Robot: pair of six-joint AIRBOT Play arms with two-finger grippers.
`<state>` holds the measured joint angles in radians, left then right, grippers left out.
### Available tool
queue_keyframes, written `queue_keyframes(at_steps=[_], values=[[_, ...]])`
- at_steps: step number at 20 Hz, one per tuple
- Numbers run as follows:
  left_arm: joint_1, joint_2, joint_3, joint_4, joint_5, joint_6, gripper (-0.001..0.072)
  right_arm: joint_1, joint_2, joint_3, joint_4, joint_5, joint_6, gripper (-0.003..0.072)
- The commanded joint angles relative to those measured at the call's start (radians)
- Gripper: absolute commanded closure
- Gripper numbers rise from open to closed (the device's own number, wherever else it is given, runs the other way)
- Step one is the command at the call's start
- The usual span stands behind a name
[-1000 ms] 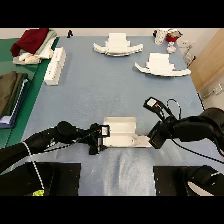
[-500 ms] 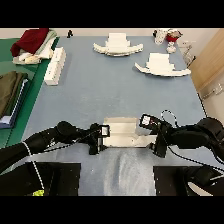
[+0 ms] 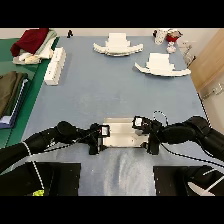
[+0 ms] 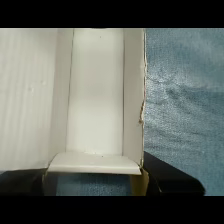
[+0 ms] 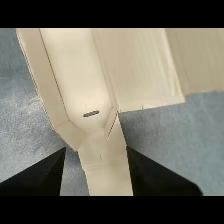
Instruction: Fold the box.
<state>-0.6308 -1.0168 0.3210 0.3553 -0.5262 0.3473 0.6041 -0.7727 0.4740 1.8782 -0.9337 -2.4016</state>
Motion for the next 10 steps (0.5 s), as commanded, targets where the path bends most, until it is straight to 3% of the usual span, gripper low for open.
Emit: queue_keyframes(at_steps=[1, 2, 4, 7, 8, 10], values=[[0.001, 0.000, 0.001, 0.000, 0.000, 0.000, 0.0198, 0.001, -0.039, -0.001, 0.032, 0.010, -0.062, 0.0078], [0.001, 0.000, 0.001, 0.000, 0.000, 0.000, 0.0197, 0.001, -0.045, -0.001, 0.052, 0.015, -0.100, 0.0092], [0.001, 0.000, 0.001, 0.000, 0.000, 0.000, 0.0198, 0.001, -0.069, -0.001, 0.055, 0.028, -0.148, 0.0243], [0.001, 0.000, 0.001, 0.000, 0.000, 0.000, 0.0197, 0.003, -0.088, -0.001, 0.090, 0.061, -0.210, 0.0280], [0.001, 0.000, 0.001, 0.000, 0.000, 0.000, 0.0198, 0.003, -0.090, -0.001, 0.121, 0.063, -0.250, 0.0372], [0.001, 0.000, 0.001, 0.000, 0.000, 0.000, 0.0197, 0.003, -0.108, 0.000, 0.170, 0.077, -0.313, 0.0454]])
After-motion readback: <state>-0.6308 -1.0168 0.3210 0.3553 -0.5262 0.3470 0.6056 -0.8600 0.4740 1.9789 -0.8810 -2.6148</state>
